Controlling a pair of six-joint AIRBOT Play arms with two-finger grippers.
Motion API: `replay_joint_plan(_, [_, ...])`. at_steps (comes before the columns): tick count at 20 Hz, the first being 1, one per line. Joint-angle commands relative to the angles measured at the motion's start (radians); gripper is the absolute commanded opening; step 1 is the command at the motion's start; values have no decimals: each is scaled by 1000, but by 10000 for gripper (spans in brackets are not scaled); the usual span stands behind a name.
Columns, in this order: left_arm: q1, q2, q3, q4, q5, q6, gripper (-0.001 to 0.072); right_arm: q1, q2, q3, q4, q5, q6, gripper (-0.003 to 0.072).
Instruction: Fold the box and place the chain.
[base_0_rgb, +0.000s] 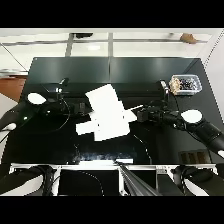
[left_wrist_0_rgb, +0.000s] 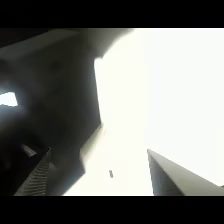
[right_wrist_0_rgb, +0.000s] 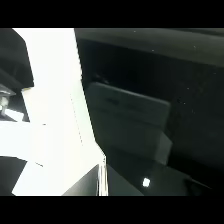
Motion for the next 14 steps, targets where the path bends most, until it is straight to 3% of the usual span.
replay_joint_plan(1, [10, -154, 8, -254, -90, 360, 702, 8, 0, 0, -2, 5, 6, 40])
replay_joint_plan(4, [10, -251, 10, -395, -218, 592, 702, 8, 0, 0, -2, 13, 6, 40])
replay_joint_plan(7, [10, -314, 27, -414, -365, 726, 695, 8, 0, 0, -2, 13, 6, 40])
replay_joint_plan(10, [10, -325, 29, -413, -401, 818, 671, 8, 0, 0, -2, 13, 6, 40])
replay_joint_plan(13, [23, -327, 29, -404, -401, 844, 477, 8, 0, 0, -3, 13, 6, 40])
replay_joint_plan(14, [31, -329, 29, -391, -404, 843, 444, 8, 0, 0, -3, 13, 6, 40])
